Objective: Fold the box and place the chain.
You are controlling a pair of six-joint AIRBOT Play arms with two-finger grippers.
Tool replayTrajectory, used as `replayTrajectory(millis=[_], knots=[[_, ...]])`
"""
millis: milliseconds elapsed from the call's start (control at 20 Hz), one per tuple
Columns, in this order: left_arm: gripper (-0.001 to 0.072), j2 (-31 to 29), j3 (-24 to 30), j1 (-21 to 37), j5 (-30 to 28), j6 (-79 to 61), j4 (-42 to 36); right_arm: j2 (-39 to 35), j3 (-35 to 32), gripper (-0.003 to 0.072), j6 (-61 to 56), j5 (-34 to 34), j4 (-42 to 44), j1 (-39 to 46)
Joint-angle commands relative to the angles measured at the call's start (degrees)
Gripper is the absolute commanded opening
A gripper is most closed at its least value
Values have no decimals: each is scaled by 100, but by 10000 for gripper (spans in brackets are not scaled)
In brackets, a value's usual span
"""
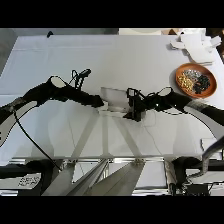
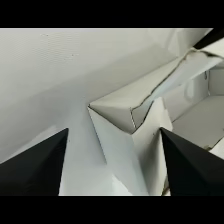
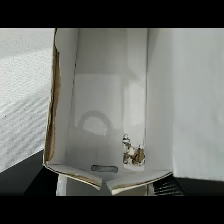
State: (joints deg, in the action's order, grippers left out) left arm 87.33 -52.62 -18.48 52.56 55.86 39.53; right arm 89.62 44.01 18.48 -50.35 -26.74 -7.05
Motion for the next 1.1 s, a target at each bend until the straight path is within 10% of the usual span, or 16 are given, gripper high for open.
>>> replayTrajectory(millis=[0, 450, 800, 1050], knots=[[635, -13, -2, -179, -2, 144, 46, 2, 4, 518, 0, -2, 0, -2], [628, -214, -505, -876, -94, 2889, 3248, 2, 4, 518, 0, -2, 0, -2], [625, -214, -562, -1491, -457, 3823, 3563, 2, 4, 518, 0, -2, 0, -2], [402, -214, -562, -1670, -433, 5202, 4446, 2, 4, 518, 0, 0, 0, -2]])
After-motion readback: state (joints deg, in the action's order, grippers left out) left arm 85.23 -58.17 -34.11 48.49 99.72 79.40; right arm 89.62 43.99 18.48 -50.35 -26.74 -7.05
